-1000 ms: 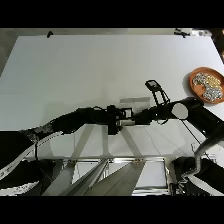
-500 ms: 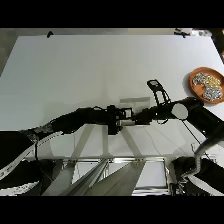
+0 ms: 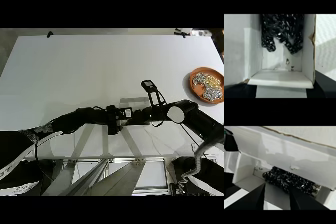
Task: Fold the box and place the chain.
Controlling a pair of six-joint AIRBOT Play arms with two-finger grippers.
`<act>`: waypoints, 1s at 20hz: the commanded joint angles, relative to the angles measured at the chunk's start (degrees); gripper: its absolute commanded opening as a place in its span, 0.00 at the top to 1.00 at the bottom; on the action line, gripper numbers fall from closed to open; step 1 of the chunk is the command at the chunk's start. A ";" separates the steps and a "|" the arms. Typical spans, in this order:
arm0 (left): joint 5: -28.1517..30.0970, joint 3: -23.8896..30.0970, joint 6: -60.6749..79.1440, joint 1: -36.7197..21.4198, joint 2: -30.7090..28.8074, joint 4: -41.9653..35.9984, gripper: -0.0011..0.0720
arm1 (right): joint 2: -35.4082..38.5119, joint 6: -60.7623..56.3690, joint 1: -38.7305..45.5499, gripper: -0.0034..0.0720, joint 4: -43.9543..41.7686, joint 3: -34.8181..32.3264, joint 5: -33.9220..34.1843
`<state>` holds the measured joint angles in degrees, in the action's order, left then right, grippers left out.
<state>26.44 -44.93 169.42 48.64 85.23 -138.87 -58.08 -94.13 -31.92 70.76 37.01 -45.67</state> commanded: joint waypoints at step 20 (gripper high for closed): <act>-0.11 0.02 0.09 0.02 -0.04 0.07 0.80 | 9.46 4.92 21.03 0.88 12.68 0.70 -17.00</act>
